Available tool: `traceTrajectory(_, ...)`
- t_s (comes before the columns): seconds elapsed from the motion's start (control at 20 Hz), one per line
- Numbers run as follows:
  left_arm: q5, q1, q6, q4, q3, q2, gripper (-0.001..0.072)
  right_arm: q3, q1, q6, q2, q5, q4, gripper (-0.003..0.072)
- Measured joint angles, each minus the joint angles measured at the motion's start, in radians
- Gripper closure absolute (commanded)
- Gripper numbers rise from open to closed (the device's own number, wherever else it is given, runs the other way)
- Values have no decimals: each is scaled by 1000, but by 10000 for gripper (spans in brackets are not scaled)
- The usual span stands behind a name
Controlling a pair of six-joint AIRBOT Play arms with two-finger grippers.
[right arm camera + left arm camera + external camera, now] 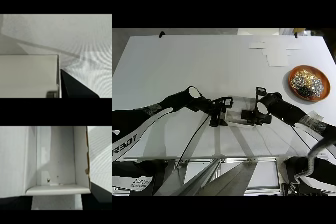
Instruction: Fold the box and place the chain.
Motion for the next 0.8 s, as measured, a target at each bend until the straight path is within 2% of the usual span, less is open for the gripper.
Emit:
traceTrajectory(0.05,0,0,0,0,0,0,575,1,0,-1,-4,1,-4,528)
traceTrajectory(0.15,0,0,0,0,0,0,575,0,0,-4,-11,8,-7,639)
traceTrajectory(0.25,0,0,1,0,0,0,575,1,0,-8,-16,18,-8,672)
traceTrajectory(0.4,0,0,2,0,0,0,575,1,0,-7,-19,26,-10,671)
traceTrajectory(0.45,0,0,2,0,0,0,575,1,0,-7,-19,27,-10,641)
traceTrajectory(0.5,0,0,2,0,0,0,575,1,0,-8,-19,28,-10,542)
traceTrajectory(0.55,0,0,2,0,0,0,575,0,0,-13,-18,30,-10,476)
traceTrajectory(0.65,0,0,2,0,0,0,575,-1,0,-43,-6,31,-13,459)
traceTrajectory(0.7,0,0,3,0,0,0,575,-2,0,-57,3,31,-16,415)
traceTrajectory(0.75,0,0,2,0,0,0,575,-2,0,-74,17,43,-21,311)
traceTrajectory(0.8,0,0,2,0,0,0,575,-2,0,-91,31,46,-26,242)
